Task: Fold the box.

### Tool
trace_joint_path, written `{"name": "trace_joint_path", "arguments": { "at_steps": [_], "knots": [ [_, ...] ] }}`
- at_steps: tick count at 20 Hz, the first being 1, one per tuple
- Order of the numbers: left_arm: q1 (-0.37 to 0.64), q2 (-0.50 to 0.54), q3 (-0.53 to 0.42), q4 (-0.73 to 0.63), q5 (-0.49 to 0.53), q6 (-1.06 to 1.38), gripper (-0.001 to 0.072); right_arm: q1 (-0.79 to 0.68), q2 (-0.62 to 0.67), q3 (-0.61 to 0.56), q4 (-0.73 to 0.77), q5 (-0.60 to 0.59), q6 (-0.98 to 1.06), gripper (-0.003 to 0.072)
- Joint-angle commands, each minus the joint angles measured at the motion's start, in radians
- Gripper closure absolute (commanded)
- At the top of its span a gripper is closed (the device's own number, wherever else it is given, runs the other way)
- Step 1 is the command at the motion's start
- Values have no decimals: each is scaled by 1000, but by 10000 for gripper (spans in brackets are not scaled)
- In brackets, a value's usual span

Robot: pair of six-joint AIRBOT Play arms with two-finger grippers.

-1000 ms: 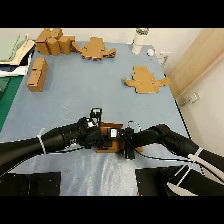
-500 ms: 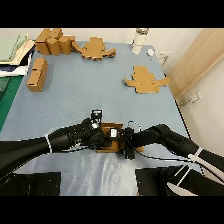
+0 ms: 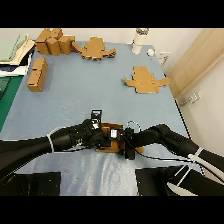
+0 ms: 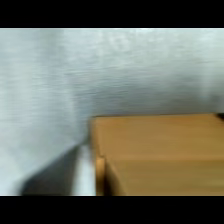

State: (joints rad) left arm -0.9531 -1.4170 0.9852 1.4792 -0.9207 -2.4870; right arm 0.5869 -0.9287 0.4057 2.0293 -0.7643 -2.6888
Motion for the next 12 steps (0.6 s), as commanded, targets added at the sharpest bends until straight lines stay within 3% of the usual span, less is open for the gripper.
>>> {"name": "trace_joint_path", "arguments": {
  "at_steps": [1,8,12],
  "knots": [
    [0,1,1,-21,-26,0,223,1,0,0,2,1,2,178],
    [2,2,1,-26,-27,0,223,1,0,0,2,1,2,178],
    [68,8,53,-146,-150,63,223,1,0,0,2,0,2,178]
  ]
}}
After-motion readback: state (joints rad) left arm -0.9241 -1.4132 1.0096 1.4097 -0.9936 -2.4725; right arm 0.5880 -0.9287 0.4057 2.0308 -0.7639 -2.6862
